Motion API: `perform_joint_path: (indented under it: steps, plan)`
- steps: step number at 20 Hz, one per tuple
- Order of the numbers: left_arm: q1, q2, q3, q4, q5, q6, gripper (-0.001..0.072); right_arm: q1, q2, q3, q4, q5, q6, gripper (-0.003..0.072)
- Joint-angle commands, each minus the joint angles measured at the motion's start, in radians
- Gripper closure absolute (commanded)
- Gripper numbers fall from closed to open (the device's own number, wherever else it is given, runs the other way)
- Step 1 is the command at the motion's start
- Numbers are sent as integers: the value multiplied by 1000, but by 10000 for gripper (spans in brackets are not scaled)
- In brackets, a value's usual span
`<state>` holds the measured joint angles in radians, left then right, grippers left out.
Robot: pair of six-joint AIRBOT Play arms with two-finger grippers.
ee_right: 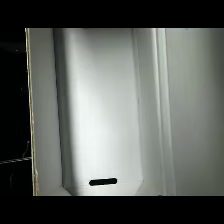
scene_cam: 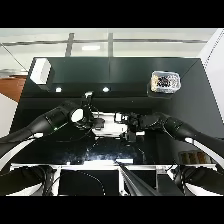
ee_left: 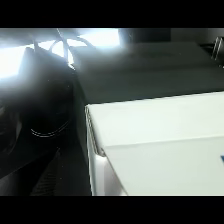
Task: Fold the box and place the chain.
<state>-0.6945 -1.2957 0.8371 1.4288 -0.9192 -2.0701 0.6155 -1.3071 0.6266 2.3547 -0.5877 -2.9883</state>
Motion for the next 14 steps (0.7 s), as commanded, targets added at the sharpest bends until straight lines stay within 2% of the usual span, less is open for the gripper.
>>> perform_joint_path:
  steps: [1,5,9,11,13,14]
  plan:
    - [-3,2,5,6,-7,-10,155,0,0,0,0,-1,0,151]
    - [-3,29,5,24,4,-11,155,0,0,0,0,-1,0,151]
    - [-5,79,2,151,-3,-111,155,0,0,0,0,-1,0,151]
    - [-9,76,2,159,-15,-113,156,0,0,0,0,-1,0,151]
    - [-30,60,3,165,-33,-111,212,0,0,0,0,-1,0,151]
    - [-50,55,3,172,-32,-111,212,0,0,0,-2,-1,0,151]
